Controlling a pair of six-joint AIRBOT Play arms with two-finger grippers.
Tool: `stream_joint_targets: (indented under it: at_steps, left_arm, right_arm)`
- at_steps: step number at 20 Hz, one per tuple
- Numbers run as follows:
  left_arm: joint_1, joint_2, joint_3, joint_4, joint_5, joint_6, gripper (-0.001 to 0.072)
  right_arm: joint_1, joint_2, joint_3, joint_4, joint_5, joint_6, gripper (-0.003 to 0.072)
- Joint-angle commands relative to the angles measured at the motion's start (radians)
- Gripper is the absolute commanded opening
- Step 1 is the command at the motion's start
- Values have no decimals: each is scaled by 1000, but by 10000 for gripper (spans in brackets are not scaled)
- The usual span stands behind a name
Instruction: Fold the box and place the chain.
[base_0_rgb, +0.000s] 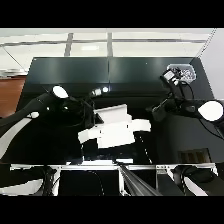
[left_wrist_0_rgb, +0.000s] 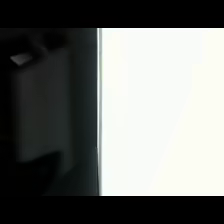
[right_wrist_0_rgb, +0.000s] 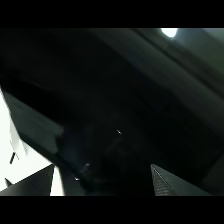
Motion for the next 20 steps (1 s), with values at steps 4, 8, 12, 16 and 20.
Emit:
stream_joint_targets:
  at_steps: [4,8,12,16,20]
  left_arm:
    - [-69,22,-12,79,223,129,28]
    - [-69,18,-11,126,224,118,28]
    - [-69,18,-11,126,224,103,28]
    - [-69,18,-11,126,224,103,28]
    - [-69,18,-11,126,224,103,28]
  right_arm:
    - [112,-13,-120,34,-2,-512,705]
    - [148,-92,-160,135,0,-647,705]
    - [232,-167,-160,191,-6,-725,705]
    - [313,-229,-160,190,-99,-727,705]
    - [365,-278,-160,190,-167,-735,705]
